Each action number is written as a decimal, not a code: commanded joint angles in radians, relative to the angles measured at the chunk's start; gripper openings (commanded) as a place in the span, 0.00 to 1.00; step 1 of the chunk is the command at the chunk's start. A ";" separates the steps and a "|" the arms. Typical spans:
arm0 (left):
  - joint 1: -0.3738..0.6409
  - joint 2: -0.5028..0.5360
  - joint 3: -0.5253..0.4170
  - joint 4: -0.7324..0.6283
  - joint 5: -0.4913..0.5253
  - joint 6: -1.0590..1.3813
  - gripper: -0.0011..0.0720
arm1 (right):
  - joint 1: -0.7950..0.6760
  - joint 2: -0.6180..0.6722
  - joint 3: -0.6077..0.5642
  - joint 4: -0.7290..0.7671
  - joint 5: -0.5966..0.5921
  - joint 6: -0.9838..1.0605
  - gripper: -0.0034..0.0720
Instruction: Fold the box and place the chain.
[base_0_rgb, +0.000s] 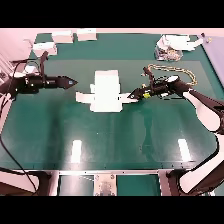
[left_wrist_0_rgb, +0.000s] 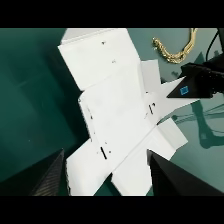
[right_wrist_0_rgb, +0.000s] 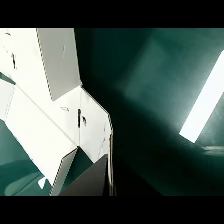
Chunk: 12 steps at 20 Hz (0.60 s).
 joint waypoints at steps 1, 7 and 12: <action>0.002 -0.073 0.144 0.143 -0.031 -0.129 0.81 | 0.000 -0.001 0.001 0.000 0.000 0.000 0.06; -0.108 -0.208 0.305 0.260 -0.046 -0.193 0.82 | 0.000 -0.001 0.001 0.000 0.000 0.000 0.06; -0.196 -0.313 0.402 0.256 0.018 -0.206 0.81 | 0.000 -0.001 0.001 0.000 0.001 0.000 0.06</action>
